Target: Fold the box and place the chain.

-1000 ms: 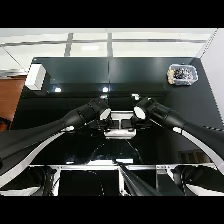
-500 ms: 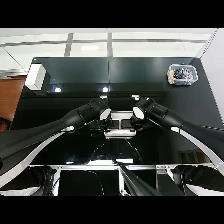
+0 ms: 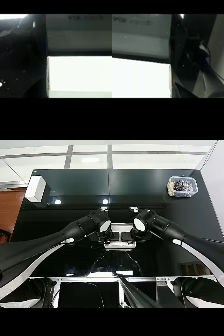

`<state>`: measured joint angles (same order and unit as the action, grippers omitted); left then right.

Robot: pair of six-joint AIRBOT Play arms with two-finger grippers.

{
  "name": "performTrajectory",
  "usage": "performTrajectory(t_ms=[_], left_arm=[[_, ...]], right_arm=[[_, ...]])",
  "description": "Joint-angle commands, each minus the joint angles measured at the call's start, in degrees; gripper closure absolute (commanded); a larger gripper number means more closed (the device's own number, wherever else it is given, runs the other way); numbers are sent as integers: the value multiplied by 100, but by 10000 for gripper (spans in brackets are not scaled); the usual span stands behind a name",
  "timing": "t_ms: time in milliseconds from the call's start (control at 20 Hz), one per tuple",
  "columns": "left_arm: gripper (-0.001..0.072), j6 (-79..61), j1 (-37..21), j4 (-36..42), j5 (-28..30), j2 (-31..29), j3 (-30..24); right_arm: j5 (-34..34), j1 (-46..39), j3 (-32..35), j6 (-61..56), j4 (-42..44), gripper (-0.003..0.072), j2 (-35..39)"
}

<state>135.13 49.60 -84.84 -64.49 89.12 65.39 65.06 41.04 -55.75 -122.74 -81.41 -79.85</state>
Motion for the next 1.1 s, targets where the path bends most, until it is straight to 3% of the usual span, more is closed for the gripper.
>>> performTrajectory(t_ms=[0,150,300,350,450,500,550,600,700,950,1050], left_arm=[[685,11,-2,2,-9,0,4],[685,11,-2,0,-9,0,4],[685,9,-2,0,-9,0,4],[684,11,-2,0,-9,0,4],[685,11,-2,0,-7,0,4],[685,11,-2,2,-7,0,4],[685,9,-2,2,-9,0,4],[685,9,-2,2,-9,0,4],[685,9,-2,2,-11,0,4],[685,9,-2,-2,-17,0,4],[684,9,-2,-4,-9,0,4]], right_arm=[[214,2,-114,334,15,366,444],[538,-46,-330,474,-855,366,1464],[531,-640,-328,470,-2830,372,2221],[400,-970,-321,472,-3585,372,2229],[-782,-1978,-107,472,-4157,364,2098],[-1443,-2581,-37,476,-3893,81,1910],[-1836,-3106,-48,483,-3407,-24,1633],[-2131,-3617,-146,682,-2671,-23,1257],[-2006,-4325,-916,855,-1624,-22,332],[-70,-4887,-4319,1084,-992,-22,-2376],[326,-4959,-5239,1084,-754,-21,-3167]])
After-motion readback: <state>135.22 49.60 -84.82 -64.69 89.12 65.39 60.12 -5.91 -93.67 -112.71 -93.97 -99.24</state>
